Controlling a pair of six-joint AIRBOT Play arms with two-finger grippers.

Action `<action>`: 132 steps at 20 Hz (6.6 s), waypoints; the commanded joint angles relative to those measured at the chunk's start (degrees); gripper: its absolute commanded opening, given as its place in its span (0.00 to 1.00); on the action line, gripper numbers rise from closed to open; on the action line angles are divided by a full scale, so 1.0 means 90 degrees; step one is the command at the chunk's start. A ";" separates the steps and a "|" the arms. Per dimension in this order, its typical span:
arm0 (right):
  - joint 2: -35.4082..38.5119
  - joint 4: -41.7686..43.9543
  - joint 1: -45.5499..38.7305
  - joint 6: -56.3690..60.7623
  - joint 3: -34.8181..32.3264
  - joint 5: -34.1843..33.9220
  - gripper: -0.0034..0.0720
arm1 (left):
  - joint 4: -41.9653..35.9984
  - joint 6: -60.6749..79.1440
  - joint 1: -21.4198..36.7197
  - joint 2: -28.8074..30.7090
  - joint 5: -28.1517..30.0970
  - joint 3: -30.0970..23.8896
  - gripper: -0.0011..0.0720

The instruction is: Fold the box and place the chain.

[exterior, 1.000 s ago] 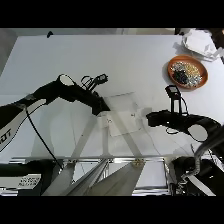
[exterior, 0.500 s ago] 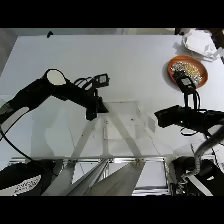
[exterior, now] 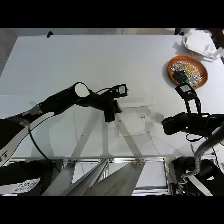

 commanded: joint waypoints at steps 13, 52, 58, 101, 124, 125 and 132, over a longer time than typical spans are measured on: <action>0.0005 -0.0046 -0.0002 -0.0177 0.0005 -0.0342 0.50 | 0.0143 0.1423 0.0270 -0.0459 -0.0906 0.0576 0.02; 0.0005 -0.0049 -0.0002 -0.0177 0.0005 -0.0330 0.50 | 0.0095 0.1355 0.0296 -0.0913 -0.0622 0.0576 0.03; 0.0005 -0.0046 -0.0002 -0.0177 0.0005 -0.0333 0.50 | 0.0092 0.1355 0.0296 -0.0913 -0.0622 0.0576 0.03; 0.0177 0.1843 0.0918 -0.9316 -0.2824 -0.3667 0.99 | 0.0092 0.1355 0.0294 -0.0913 -0.0622 0.0576 0.03; -0.1042 0.4376 -0.0619 -1.1334 -0.2276 -0.4048 0.99 | 0.0092 0.1355 0.0296 -0.0913 -0.0622 0.0576 0.03; -0.1158 0.4384 -0.0777 -1.1349 -0.2157 -0.3934 0.99 | 0.0092 0.1355 0.0296 -0.0913 -0.0622 0.0576 0.03; -0.1447 0.4760 -0.0967 -1.1931 -0.1999 -0.3580 0.99 | 0.0092 0.1355 0.0296 -0.0913 -0.0622 0.0576 0.03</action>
